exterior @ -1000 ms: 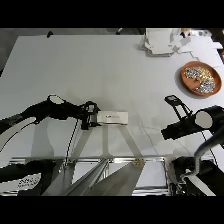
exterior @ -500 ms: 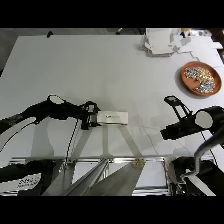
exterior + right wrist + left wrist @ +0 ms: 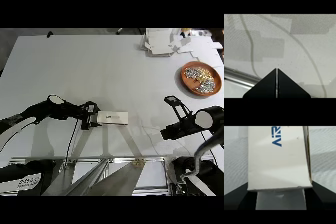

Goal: Fold the box and place the chain.

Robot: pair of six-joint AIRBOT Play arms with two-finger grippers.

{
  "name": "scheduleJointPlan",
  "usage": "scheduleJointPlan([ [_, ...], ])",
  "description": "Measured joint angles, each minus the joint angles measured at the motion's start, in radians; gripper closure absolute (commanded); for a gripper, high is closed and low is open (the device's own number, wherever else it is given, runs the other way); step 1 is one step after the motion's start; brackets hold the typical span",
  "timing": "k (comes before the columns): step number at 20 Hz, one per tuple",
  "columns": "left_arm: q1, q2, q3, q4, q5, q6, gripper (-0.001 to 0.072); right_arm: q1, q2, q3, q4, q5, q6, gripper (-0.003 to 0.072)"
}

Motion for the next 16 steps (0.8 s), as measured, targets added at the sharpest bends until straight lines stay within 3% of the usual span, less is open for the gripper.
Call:
scheduleJointPlan([
  [3,0.024,0.061,0.0,0.0,0.0,-0.078,0.0707,0.0,0.0,0.0,0.0,0.0,0.0,0.0669],
  [6,0.088,0.187,0.0,0.044,0.046,-0.221,0.0707,0.0,0.0,0.0,0.0,0.0,0.0,0.0669],
  [12,0.332,0.473,0.0,0.18,0.169,-0.616,0.0707,0.0,0.0,0.0,0.0,0.0,0.0,0.0669],
  [16,0.492,0.524,-0.001,0.299,0.254,-0.866,0.0707,0.0,0.0,0.0,0.0,0.0,0.0,0.0669],
])
